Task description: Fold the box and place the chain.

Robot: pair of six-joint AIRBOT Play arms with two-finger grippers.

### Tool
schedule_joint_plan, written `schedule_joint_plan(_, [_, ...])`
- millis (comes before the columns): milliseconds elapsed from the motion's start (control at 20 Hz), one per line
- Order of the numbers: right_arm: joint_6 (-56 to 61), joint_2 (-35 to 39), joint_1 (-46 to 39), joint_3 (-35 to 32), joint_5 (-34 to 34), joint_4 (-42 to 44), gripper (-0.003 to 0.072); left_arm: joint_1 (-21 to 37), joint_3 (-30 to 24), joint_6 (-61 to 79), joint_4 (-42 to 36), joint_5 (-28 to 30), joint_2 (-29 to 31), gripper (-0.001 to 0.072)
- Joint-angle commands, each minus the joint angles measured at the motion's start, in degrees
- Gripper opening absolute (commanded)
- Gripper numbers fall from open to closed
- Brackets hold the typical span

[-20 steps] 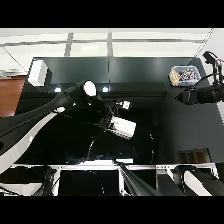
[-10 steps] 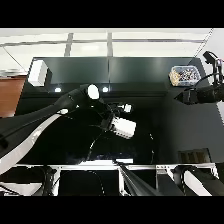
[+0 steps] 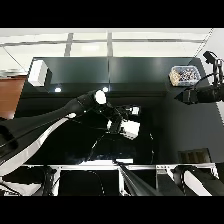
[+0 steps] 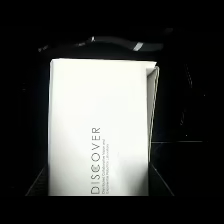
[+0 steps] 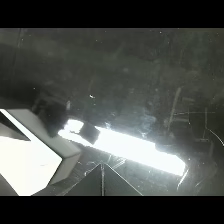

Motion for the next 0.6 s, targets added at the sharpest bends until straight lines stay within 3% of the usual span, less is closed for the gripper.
schedule_joint_plan(0, [0.04, 0.02, 0.00, 0.07, 0.02, -0.11, 0.0012, 0.31, 0.09, -0.92, -0.28, 1.25, 0.55, 0.0254])
schedule_joint_plan(150, [0.04, 0.02, -0.02, 0.07, 0.00, -0.79, 0.0012, 3.34, 0.72, -14.88, 8.20, 2.38, 3.67, 0.0223])
schedule_joint_plan(300, [0.07, 0.02, -0.02, 0.07, 0.02, -0.81, 0.0012, 10.01, 0.72, -36.22, 23.32, 1.05, 8.96, 0.0221])
schedule_joint_plan(400, [0.13, 0.02, -0.02, 0.07, 0.00, -0.81, 0.0012, 16.48, 0.72, -55.12, 34.16, -3.56, 11.85, 0.0221])
schedule_joint_plan(550, [0.33, 0.02, 0.00, 0.07, -0.04, -0.81, 0.0012, 28.50, 0.61, -75.97, 46.07, -15.72, 13.68, 0.0221])
